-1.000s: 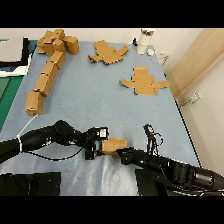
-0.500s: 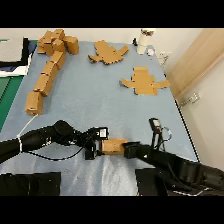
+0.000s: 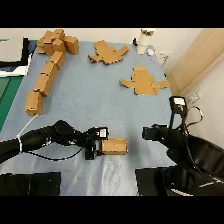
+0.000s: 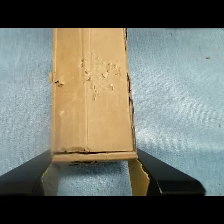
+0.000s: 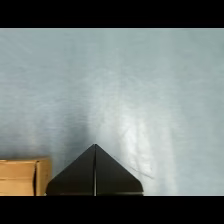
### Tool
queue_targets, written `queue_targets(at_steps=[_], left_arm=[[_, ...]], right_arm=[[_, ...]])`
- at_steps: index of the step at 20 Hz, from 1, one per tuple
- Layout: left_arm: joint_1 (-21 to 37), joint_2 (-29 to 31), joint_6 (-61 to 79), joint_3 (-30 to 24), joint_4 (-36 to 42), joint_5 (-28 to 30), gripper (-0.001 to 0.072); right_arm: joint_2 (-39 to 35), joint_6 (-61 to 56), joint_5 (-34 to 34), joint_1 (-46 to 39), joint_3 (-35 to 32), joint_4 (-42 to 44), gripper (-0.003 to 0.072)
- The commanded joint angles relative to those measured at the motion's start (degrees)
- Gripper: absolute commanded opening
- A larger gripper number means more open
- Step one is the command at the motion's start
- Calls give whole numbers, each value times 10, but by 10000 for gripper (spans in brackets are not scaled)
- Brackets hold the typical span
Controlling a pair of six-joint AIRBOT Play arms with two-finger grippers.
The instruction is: Fold the box.
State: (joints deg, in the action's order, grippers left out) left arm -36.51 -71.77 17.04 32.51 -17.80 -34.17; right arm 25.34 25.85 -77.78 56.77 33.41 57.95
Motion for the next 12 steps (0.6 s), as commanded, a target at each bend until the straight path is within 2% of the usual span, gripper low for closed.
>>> queue_targets(at_steps=[1,7,12], left_arm=[[1,0,0,0,0,0,523],[1,0,0,0,0,0,523],[1,0,0,0,0,2,523]], right_arm=[[101,118,-17,-91,55,74,5],[291,296,23,-264,160,201,5],[406,400,63,-372,228,326,5]])
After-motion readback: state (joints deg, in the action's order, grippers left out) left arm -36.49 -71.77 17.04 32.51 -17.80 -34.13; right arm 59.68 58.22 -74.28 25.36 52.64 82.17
